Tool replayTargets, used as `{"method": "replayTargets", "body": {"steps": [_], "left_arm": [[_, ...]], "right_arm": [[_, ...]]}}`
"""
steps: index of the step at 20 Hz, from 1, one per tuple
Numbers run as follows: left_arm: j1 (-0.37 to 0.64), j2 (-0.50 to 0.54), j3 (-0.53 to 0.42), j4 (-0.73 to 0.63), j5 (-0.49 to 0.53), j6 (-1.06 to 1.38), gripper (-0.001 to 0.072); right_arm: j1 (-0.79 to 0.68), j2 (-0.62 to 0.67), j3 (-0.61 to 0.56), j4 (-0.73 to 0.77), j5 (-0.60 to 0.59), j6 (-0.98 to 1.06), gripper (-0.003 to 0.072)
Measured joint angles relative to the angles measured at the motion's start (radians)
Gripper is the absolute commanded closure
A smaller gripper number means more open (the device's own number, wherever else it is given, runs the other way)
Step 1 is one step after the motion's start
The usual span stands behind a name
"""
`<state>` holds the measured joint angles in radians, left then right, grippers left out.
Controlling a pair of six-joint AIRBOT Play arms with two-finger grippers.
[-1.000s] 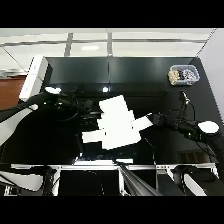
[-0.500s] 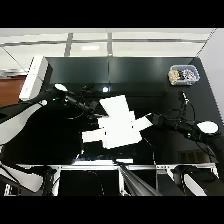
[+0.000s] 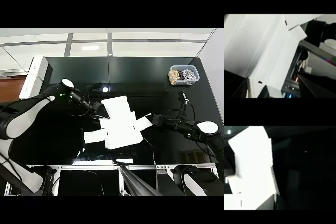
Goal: Fold the box and place the chain.
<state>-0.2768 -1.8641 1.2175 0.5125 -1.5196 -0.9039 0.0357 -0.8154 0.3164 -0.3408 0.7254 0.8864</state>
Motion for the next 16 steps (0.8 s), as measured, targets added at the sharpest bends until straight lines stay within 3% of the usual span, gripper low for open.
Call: {"method": "replayTargets", "body": {"steps": [4,7,9,10,12,13,14,16], "left_arm": [[-0.034,-0.068,0.093,0.005,-0.076,-0.001,0.0038],[-0.055,-0.087,0.144,0.019,-0.08,-0.011,0.0204],[-0.062,-0.093,0.166,0.034,-0.073,-0.018,0.0276],[-0.064,-0.095,0.172,0.039,-0.069,-0.02,0.0369],[-0.067,-0.097,0.182,0.048,-0.067,-0.023,0.0394],[-0.068,-0.098,0.184,0.05,-0.066,-0.025,0.058],[-0.068,-0.098,0.186,0.055,-0.064,-0.026,0.0646],[-0.068,-0.099,0.189,0.056,-0.062,-0.023,0.0684]], "right_arm": [[0.0,0.0,0.0,0.0,0.006,0.0,0.0668],[0.0,0.0,0.0,0.0,0.008,0.0,0.0668],[0.0,0.0,0.0,0.0,0.01,0.0,0.0668],[0.0,0.0,0.0,0.0,0.01,0.0,0.0668],[0.0,0.0,0.0,0.0,0.01,0.0,0.0668],[0.0,0.0,0.0,0.0,0.01,0.0,0.0668],[0.0,0.0,0.0,0.0,0.011,0.0,0.0668],[0.0,0.0,0.0,0.0,0.011,0.0,0.0668]]}}
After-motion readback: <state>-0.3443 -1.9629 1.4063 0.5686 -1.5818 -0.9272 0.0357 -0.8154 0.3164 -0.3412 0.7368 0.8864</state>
